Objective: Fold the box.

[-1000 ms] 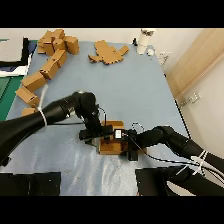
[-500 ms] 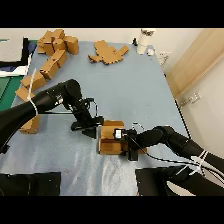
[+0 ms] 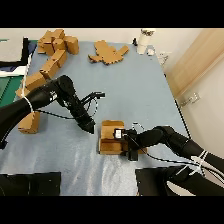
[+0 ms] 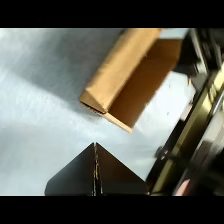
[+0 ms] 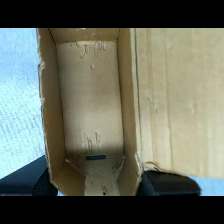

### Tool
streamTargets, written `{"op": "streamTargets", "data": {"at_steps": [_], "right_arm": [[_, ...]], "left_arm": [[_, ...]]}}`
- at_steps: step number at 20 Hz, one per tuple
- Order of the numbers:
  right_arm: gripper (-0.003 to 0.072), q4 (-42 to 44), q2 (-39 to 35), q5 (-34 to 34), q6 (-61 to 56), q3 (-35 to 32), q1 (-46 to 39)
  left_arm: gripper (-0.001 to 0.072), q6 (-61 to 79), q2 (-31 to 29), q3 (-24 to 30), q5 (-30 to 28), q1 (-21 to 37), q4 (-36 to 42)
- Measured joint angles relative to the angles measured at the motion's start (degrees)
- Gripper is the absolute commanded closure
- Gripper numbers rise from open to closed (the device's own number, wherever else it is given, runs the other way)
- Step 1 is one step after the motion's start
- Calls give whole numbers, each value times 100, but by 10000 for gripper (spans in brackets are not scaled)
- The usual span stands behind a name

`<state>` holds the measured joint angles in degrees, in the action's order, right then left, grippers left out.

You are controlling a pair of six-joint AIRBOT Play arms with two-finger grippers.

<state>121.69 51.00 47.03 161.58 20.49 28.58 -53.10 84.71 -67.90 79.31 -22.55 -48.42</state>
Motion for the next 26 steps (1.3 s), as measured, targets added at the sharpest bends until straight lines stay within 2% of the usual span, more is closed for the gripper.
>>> {"op": "streamTargets", "data": {"at_steps": [3, 6, 7, 8, 9, 12, 13, 15, 18, 26], "right_arm": [[113, 2, 0, 0, 0, 0, 0], [113, 2, 0, 0, 0, 0, 0], [112, 2, 0, 0, 0, 0, 0], [112, 2, 0, 0, 0, 0, 0], [113, 2, 0, 0, 0, 0, 0], [112, 2, 0, 0, 0, 0, 0], [112, 2, 0, 0, 0, 0, 0], [113, 2, 0, 0, 0, 0, 0], [113, 2, 0, 0, 0, 0, 0], [113, 2, 0, 0, 0, 0, 0]], "left_arm": [[700, 1128, -144, 258, -166, 258, 50], [695, 2343, -455, 785, -772, 476, 245], [505, 2697, -588, 1019, -1040, 514, 334], [218, 3047, -719, 1270, -1246, 538, 439], [127, 3401, -835, 1521, -1456, 562, 549], [108, 4765, -1158, 2365, -1967, 551, 898], [16, 5163, -1239, 2608, -2122, 503, 1023], [16, 5799, -1368, 3012, -2441, 348, 1287], [16, 6323, -1449, 3322, -2791, 24, 1556], [16, 6686, -1493, 3504, -3602, -564, 1869]]}}
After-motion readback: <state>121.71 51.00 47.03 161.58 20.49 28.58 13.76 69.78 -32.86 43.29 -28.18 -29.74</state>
